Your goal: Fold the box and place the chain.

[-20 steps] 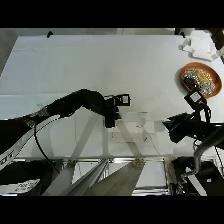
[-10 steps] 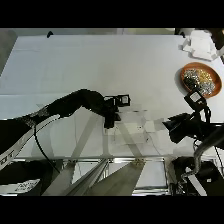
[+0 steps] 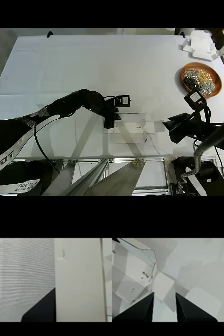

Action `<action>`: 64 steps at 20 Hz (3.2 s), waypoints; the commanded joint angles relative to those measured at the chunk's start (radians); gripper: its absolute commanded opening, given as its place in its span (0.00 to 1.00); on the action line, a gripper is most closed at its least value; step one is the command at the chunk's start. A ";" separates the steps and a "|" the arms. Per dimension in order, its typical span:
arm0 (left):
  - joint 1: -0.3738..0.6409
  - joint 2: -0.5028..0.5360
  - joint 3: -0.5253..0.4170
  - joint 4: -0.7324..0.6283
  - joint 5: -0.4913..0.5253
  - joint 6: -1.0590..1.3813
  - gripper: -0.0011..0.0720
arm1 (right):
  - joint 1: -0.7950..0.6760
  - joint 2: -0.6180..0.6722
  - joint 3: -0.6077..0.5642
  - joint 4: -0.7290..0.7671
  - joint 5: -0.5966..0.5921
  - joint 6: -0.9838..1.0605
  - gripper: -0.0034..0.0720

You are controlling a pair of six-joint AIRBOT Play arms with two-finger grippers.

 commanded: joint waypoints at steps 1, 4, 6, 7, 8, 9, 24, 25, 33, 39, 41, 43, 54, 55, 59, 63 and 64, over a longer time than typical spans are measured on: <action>0.000 0.000 0.000 0.014 -0.021 0.001 0.02 | 0.000 0.000 0.001 0.000 0.000 0.000 0.40; 0.000 0.000 0.000 0.014 -0.021 0.001 0.02 | 0.000 0.000 0.001 0.000 0.000 0.000 0.40; 0.000 0.000 0.000 0.007 -0.021 0.000 0.02 | 0.000 0.000 0.001 0.000 0.000 0.000 0.40; 0.000 0.000 0.000 0.006 -0.020 0.000 0.03 | 0.000 0.001 0.001 0.000 0.000 0.000 0.40; 0.000 0.000 0.000 0.006 -0.017 0.000 0.03 | 0.000 0.000 0.001 0.000 0.000 0.000 0.40; 0.000 0.000 0.000 0.006 -0.017 -0.001 0.03 | 0.000 0.000 0.001 0.000 0.000 -0.001 0.40; 0.000 0.000 0.000 -0.016 -0.055 -0.003 0.02 | 0.000 0.000 0.001 -0.001 0.000 -0.007 0.40; 0.000 0.000 0.000 -0.016 -0.054 -0.003 0.02 | 0.000 0.000 0.001 -0.001 0.000 -0.007 0.40; 0.000 0.000 0.000 -0.016 -0.051 -0.003 0.02 | 0.000 0.000 0.001 -0.004 0.000 -0.008 0.40; 0.000 0.000 0.000 -0.016 -0.051 -0.003 0.03 | 0.000 0.000 0.001 -0.004 0.000 -0.008 0.40; 0.000 0.000 0.000 -0.016 -0.051 -0.003 0.03 | 0.000 0.000 0.001 -0.004 0.000 -0.008 0.40; 0.000 0.000 0.000 -0.015 -0.051 -0.003 0.03 | 0.000 0.000 0.001 -0.003 0.000 -0.034 0.40; 0.000 0.000 0.000 -0.015 -0.051 -0.003 0.03 | 0.030 -0.045 -0.129 0.184 -0.023 -0.581 0.44; 0.000 0.000 0.000 -0.015 -0.051 -0.003 0.03 | 0.047 -0.061 -0.151 0.132 -0.029 -0.660 0.59; 0.000 0.000 0.000 -0.015 -0.051 -0.003 0.03 | 0.108 -0.095 -0.181 0.016 -0.047 -0.756 0.96; 0.000 0.000 0.000 -0.015 -0.051 -0.003 0.03 | 0.113 -0.136 -0.188 0.019 -0.083 -0.820 0.97; 0.000 0.000 0.000 -0.015 -0.051 -0.003 0.03 | 0.113 -0.141 -0.201 0.018 -0.085 -0.823 0.97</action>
